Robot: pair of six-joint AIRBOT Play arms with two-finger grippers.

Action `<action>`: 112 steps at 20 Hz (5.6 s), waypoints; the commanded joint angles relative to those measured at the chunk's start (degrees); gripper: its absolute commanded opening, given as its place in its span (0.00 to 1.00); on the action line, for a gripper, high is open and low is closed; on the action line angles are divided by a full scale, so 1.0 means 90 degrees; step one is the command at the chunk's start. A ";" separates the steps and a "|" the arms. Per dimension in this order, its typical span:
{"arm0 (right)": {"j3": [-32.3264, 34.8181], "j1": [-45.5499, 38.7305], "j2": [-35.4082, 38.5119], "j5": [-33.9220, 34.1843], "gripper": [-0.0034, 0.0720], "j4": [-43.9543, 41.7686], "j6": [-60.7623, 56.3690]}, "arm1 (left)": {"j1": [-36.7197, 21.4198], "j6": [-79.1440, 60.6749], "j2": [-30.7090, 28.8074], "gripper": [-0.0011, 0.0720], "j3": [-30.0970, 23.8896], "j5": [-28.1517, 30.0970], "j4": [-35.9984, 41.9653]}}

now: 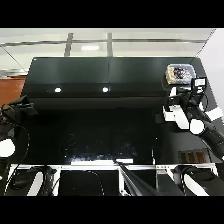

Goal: Fold the box and place the chain.

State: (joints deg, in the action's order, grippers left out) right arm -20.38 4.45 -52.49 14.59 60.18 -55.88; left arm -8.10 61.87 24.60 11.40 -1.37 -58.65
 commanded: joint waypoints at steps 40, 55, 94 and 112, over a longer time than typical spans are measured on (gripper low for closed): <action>-0.3815 -0.6698 -0.1056 -0.7470 0.99 0.1282 -0.3169 | -0.0806 0.2084 0.2642 0.96 0.4112 -0.5685 -0.2064; -0.5663 -0.4991 -0.4248 -0.8495 0.44 0.2538 -0.0243 | -0.0806 0.2108 0.2657 0.96 0.3725 -0.5734 -0.2047; 0.0168 0.1498 -0.0262 -0.4784 0.07 -0.5578 0.1348 | 0.1906 -0.1416 0.9243 0.90 0.6980 -0.9986 0.2591; -0.2086 -0.0032 0.0440 -0.8238 0.98 -0.1780 0.1787 | 0.2033 -0.4721 0.6438 0.05 0.5020 -0.7650 0.2550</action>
State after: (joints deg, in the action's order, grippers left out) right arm -34.04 6.66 -50.81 -48.82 33.19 -42.87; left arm 9.23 34.76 93.91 66.08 -85.73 -38.48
